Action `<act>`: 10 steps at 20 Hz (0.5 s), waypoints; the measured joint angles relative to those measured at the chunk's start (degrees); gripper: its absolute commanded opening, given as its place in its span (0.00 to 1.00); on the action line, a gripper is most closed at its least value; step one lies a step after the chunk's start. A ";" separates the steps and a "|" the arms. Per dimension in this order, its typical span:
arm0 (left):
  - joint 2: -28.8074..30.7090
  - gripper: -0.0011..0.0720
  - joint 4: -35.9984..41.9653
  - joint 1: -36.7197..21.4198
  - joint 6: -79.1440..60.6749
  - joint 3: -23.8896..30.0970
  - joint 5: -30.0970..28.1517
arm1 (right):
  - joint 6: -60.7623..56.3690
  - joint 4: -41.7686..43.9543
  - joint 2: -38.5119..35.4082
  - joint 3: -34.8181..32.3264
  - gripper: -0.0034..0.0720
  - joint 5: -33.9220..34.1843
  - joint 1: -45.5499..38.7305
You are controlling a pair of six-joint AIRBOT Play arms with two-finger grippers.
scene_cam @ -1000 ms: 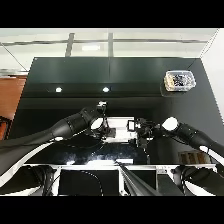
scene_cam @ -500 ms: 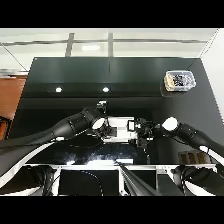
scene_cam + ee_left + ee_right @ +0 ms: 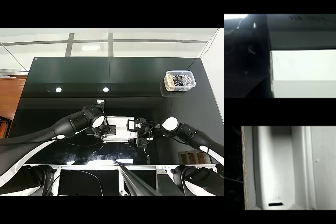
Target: Fold the box and place the chain.
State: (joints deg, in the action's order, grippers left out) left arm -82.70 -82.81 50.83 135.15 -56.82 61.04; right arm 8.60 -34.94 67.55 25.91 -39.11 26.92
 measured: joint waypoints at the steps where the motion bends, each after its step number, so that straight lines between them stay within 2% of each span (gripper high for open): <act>1: -0.04 0.05 0.04 -0.07 -0.02 -0.02 -0.02 | -0.07 -0.07 0.00 0.02 0.27 0.00 0.00; 2: -0.07 0.05 0.13 -0.17 -0.04 -0.02 -0.04 | -0.48 -0.37 0.00 0.07 0.48 0.00 0.00; 3: -0.11 0.05 0.13 -0.24 -0.09 -0.09 -0.07 | -1.40 -0.90 -0.04 0.20 0.88 -0.02 0.00; 4: -0.11 0.05 0.13 -0.31 -0.31 -0.15 -0.13 | -2.86 -1.18 -0.13 0.42 0.93 -0.04 0.00; 10: -0.20 0.05 -1.86 -0.59 -1.31 -1.11 0.72 | -8.07 -5.46 -3.23 1.60 0.92 -3.69 0.00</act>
State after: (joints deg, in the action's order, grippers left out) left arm -82.89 -84.66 50.24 133.84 -57.93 61.76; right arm 0.54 -40.40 64.31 27.51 -42.81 26.92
